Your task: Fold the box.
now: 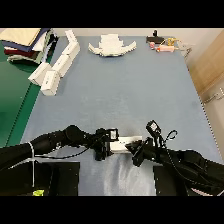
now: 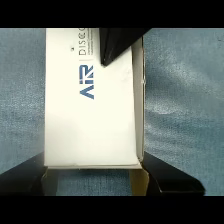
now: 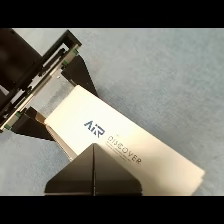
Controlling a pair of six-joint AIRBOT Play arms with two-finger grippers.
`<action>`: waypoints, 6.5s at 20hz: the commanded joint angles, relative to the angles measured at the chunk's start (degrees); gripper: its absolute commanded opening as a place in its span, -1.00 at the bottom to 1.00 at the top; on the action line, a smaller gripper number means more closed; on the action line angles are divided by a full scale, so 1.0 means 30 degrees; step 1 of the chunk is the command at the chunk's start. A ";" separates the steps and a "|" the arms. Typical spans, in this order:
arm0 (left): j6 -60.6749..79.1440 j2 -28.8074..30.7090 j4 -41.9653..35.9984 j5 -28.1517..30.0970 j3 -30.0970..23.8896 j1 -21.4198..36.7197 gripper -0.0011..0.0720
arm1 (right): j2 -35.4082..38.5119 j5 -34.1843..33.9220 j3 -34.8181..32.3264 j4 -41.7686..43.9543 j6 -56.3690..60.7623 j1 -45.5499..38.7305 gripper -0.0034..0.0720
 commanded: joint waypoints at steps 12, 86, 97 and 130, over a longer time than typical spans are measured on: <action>-0.0007 0.0007 0.0000 0.0000 0.0007 0.0015 0.47 | -0.0342 -0.0546 0.0022 0.0284 0.0029 0.0000 -0.90; -2.0145 0.3461 1.6560 0.1129 0.0022 2.3802 0.47 | -0.8240 -1.9547 1.3070 -0.9092 0.4692 -0.8976 -0.90; -2.0138 0.3461 1.6568 0.1100 0.0022 2.3802 0.47 | -0.8240 -1.9547 1.3070 -0.9092 0.4692 -0.8976 -0.90; -2.1595 0.7089 1.3784 -1.4622 1.0091 1.9751 -0.93 | -0.8240 -1.9547 1.3070 -0.9092 0.4692 -0.8976 -0.90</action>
